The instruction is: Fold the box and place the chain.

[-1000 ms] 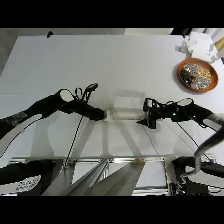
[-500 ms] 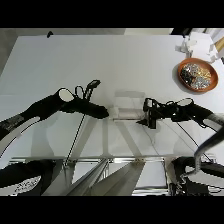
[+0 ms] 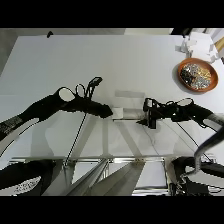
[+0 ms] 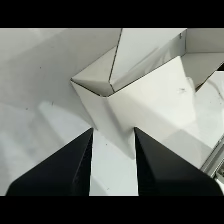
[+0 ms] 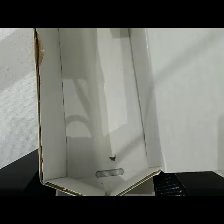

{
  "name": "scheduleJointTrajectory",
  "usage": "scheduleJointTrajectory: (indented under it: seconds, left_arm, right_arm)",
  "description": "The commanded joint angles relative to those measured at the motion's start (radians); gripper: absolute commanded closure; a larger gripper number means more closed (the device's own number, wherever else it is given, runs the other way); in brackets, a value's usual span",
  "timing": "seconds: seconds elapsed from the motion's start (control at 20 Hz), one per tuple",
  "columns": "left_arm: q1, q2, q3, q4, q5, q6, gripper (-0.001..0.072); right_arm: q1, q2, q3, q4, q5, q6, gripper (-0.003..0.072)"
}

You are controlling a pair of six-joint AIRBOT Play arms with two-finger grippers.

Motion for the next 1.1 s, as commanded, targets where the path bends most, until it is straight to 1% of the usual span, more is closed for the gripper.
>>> scheduleJointTrajectory:
  seconds: [0.0,0.15,0.2,0.25,0.4,0.5,0.65,0.7,0.8,0.95,1.05]
  left_arm:
    - [-0.029,0.001,0.005,0.000,0.023,-0.005,0.0415]
    - [-0.043,0.001,0.005,0.001,0.045,-0.016,0.0407]
    - [-0.049,0.001,0.005,0.005,0.053,-0.035,0.0329]
    - [-0.055,0.001,0.005,0.017,0.064,-0.064,0.0303]
    - [-0.075,-0.006,0.017,0.141,0.088,-0.180,0.0303]
    - [-0.087,-0.018,0.035,0.224,0.085,-0.276,0.0303]
    - [-0.120,-0.037,0.100,0.325,0.072,-0.403,0.0305]
    - [-0.134,-0.046,0.129,0.362,0.066,-0.448,0.0320]
    - [-0.165,-0.070,0.188,0.451,0.022,-0.546,0.0321]
    - [-0.196,-0.112,0.281,0.603,-0.109,-0.723,0.0341]
    - [-0.213,-0.141,0.334,0.645,-0.181,-0.789,0.0369]
  right_arm:
    - [0.000,0.001,0.000,0.000,0.001,0.000,0.0271]
    - [0.000,0.001,0.000,0.000,0.001,0.000,0.0271]
    - [0.000,0.001,0.000,0.000,0.001,0.000,0.0271]
    - [0.000,0.001,0.000,0.000,0.001,0.000,0.0271]
    - [0.000,0.001,0.000,0.000,0.001,0.000,0.0271]
    - [0.000,0.001,0.000,0.000,0.001,0.000,0.0271]
    - [0.000,0.001,0.000,0.000,0.001,0.000,0.0271]
    - [0.000,0.001,0.000,0.000,0.001,0.000,0.0271]
    - [0.000,0.001,0.000,0.000,0.002,0.000,0.0271]
    - [0.000,0.001,0.000,0.000,0.002,0.000,0.0271]
    - [0.000,0.001,0.000,0.000,0.002,0.000,0.0271]
